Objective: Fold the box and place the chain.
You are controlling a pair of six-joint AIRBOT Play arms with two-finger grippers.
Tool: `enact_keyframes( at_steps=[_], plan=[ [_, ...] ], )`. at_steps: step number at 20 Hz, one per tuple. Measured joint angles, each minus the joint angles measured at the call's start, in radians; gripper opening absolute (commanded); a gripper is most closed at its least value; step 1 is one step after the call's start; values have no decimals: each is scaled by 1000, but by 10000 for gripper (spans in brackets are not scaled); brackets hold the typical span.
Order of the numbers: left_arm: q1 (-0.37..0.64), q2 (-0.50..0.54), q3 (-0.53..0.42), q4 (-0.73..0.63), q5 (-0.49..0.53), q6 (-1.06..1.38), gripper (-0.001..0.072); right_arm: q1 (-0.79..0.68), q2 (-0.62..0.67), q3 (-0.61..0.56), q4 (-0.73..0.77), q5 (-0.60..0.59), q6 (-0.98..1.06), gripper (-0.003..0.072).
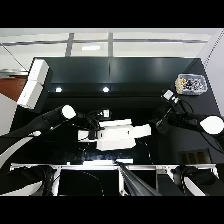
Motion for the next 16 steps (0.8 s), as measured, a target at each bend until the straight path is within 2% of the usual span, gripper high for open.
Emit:
enact_keyframes(
  at_steps=[4,10,16],
  plan=[
    [0,-13,0,0,7,2,27,0,0,-56,42,1,-46,713],
    [0,-21,-2,10,9,5,27,68,-2,-159,201,-1,-232,715],
    [0,-22,-2,15,9,5,27,195,-50,-191,189,-15,-409,720]
  ],
)
